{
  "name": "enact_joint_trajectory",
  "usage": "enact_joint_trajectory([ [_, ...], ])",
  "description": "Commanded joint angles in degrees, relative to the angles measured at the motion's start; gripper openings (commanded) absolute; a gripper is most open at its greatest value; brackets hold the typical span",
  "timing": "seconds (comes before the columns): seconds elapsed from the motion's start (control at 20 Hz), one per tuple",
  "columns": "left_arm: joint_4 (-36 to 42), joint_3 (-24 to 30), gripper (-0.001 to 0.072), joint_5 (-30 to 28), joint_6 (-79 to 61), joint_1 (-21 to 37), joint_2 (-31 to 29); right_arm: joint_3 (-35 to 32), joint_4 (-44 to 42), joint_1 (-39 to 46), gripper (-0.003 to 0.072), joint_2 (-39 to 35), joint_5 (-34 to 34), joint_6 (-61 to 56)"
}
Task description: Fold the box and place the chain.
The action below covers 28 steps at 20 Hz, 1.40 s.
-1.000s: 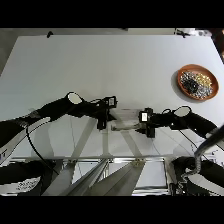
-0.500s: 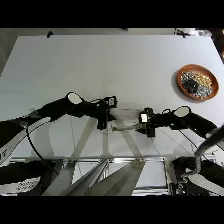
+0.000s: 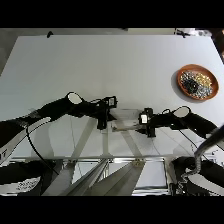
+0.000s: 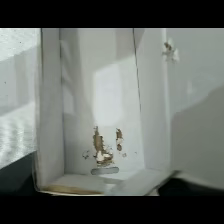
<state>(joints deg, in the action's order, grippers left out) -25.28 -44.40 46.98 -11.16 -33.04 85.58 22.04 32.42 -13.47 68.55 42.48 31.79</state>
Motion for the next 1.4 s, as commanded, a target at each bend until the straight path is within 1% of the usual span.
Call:
enact_joint_trajectory([
  [0.0, -0.1, 0.0, 0.0013, 0.2, -0.2, 0.0, 0.0, 0.0, -3.7, 0.0, 0.0713, 0.0, 0.5, 0.0],
  [0.15, -0.1, 0.0, 0.0013, 0.2, -0.2, 0.0, 0.0, 0.2, -5.9, 0.0, 0.0713, 0.0, 3.0, 0.2],
  [0.4, -0.1, 0.0, 0.0013, 0.2, -0.2, 0.0, 0.0, 1.2, -6.6, 0.5, 0.0715, 0.0, 6.2, -0.3],
  [0.6, -0.1, 0.0, 0.0013, 0.2, -0.2, 0.0, 0.0, 2.9, -2.7, 3.5, 0.0717, -0.1, 10.4, -4.5],
  [0.8, -0.1, 0.0, 0.0013, 0.2, -0.2, 0.0, 0.0, 2.9, -2.4, 3.7, 0.0716, 0.0, 10.8, -4.8],
  [0.85, -0.1, 0.0, 0.0013, 0.2, -0.2, 0.0, 0.0, 2.9, -2.4, 3.7, 0.0691, 0.0, 10.2, -4.8],
  [0.9, -0.1, 0.0, 0.0013, 0.2, -0.2, 0.0, 0.0, 2.9, -2.4, 3.7, 0.0597, 0.0, 9.4, -4.8],
  [0.95, -0.1, 0.0, 0.0013, 0.2, -0.2, 0.0, 0.0, 2.9, -2.2, 3.5, 0.0532, 0.0, 8.4, -4.8],
  [1.0, -0.1, 0.0, 0.0013, 0.2, -0.2, 0.0, 0.0, 2.8, -1.9, 3.1, 0.0528, 0.0, 7.4, -4.7],
  [1.05, -0.1, 0.0, 0.0013, 0.2, -0.2, 0.0, 0.0, 2.8, -1.2, 2.6, 0.0504, 0.0, 6.6, -4.7],
  [1.1, -0.1, 0.0, 0.0013, 0.2, -0.2, 0.0, 0.0, 2.8, -0.7, 2.1, 0.0431, 0.0, 5.8, -4.7],
  [1.15, -0.1, 0.0, 0.0013, 0.2, -0.2, 0.0, 0.0, 2.8, -0.7, 1.7, 0.0408, 0.0, 5.3, -4.7],
  [1.35, -0.1, 0.0, 0.0013, 0.2, -0.2, 0.0, 0.0, 2.7, 1.3, 1.3, 0.0395, 0.0, 4.1, -4.8],
])
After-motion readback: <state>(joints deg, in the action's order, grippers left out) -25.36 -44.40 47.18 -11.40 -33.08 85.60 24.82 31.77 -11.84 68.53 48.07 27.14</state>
